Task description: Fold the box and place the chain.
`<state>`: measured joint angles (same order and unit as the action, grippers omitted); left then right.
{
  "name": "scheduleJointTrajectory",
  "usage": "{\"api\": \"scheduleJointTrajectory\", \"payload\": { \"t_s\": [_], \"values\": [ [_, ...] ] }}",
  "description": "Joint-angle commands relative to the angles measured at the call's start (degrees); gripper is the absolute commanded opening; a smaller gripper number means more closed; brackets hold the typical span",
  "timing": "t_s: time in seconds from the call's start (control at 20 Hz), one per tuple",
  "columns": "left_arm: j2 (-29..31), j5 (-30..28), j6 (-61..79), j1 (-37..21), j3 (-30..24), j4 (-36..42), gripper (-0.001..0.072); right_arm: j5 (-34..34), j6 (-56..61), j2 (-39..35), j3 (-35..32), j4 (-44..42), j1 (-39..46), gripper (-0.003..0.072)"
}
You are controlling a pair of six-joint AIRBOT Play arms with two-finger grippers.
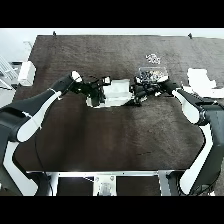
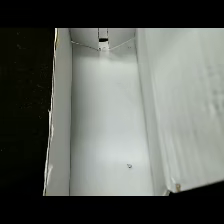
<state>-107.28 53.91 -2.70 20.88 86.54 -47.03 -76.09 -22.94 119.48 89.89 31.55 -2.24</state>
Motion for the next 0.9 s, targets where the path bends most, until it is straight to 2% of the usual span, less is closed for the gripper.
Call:
{"api": "scheduleJointTrajectory", "payload": {
  "t_s": [0.0, 0.15, 0.4, 0.85],
  "values": [
    [0.0, -0.1, 7.2, 0.0, 0.0, 3.9, 0.0139, 0.0, 0.0, 0.0, 0.0, 0.0, 0.0, 0.0572],
    [0.0, 0.3, 13.3, 0.0, 0.0, 10.3, 0.014, 0.0, 0.0, 0.0, 0.0, 0.0, 0.0, 0.0572],
    [-2.5, 3.6, 13.3, 0.0, 0.0, 9.9, 0.0141, 0.0, 0.0, 0.0, 0.0, 0.0, 0.0, 0.0572],
    [-3.3, 3.6, 13.8, 0.0, 0.2, 10.0, 0.0142, 0.0, 0.0, 0.0, 0.0, 0.0, 0.0, 0.0572]
  ]
}}
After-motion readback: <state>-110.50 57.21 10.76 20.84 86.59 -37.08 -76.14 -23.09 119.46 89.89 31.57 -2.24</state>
